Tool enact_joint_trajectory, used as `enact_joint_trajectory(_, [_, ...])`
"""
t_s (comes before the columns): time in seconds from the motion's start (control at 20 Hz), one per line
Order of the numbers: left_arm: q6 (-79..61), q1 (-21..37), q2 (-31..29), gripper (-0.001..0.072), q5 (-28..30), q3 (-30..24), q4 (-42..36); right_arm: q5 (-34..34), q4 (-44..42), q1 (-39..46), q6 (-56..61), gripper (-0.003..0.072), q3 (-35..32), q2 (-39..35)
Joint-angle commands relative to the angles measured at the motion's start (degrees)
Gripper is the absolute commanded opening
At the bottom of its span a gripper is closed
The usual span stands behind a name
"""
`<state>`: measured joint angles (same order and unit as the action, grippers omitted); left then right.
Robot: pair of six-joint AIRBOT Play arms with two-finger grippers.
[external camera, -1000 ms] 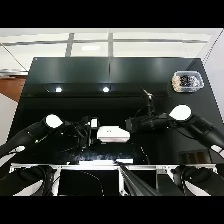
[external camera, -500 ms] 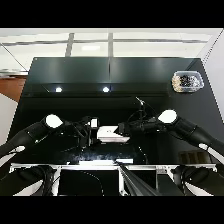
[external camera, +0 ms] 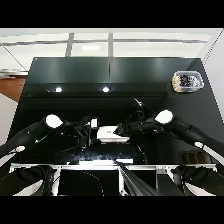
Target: Fold the box and place the chain.
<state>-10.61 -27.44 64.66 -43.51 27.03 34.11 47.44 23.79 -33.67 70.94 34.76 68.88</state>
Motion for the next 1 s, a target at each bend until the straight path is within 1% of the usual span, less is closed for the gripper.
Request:
enact_joint_trajectory(0.0, [-0.1,0.0,0.0,0.0399,0.0,0.0,-0.1,-0.2,0.3,-0.1,0.0,0.0044,0.0,1.0])
enact_joint_trajectory(0.2, [-0.1,0.0,0.0,0.0399,0.0,0.0,-0.1,-1.0,0.7,-0.1,0.0,0.0044,0.0,1.0])
enact_joint_trajectory(0.35, [-0.1,0.0,0.0,0.0399,0.0,0.0,-0.1,-2.8,2.8,0.0,0.0,0.0044,0.0,1.1])
enact_joint_trajectory(0.45, [-0.1,0.0,0.0,0.0399,0.0,0.0,-0.1,-2.4,2.8,0.0,0.0,0.0044,0.0,1.1])
enact_joint_trajectory(0.55, [-0.1,0.0,0.0,0.0400,0.0,0.0,0.0,0.5,3.1,0.5,-2.4,0.0044,0.8,0.9])
enact_joint_trajectory(0.7, [-0.1,0.0,-0.1,0.0410,-0.2,0.2,1.7,10.6,3.5,5.1,-4.2,0.0045,5.5,-1.8])
enact_joint_trajectory(0.75, [0.4,0.0,-0.2,0.0457,-0.2,0.5,2.5,13.2,4.4,7.1,-4.3,0.0045,7.4,-3.7])
enact_joint_trajectory(0.8, [1.5,0.0,-0.4,0.0667,-0.2,1.0,2.7,14.7,5.9,9.0,-4.3,0.0045,8.8,-5.9])
enact_joint_trajectory(0.85, [3.6,0.0,-0.9,0.0712,-0.2,1.6,3.0,15.5,7.8,11.0,-4.2,0.0045,10.0,-8.3])
enact_joint_trajectory(0.9, [5.9,0.0,-1.6,0.0712,-0.2,2.2,4.2,15.8,9.0,13.1,-3.8,0.0045,10.5,-10.5])
enact_joint_trajectory(0.95, [9.2,0.0,-2.9,0.0713,-1.0,2.9,7.0,16.1,9.8,15.5,-3.1,0.0044,10.6,-12.7])
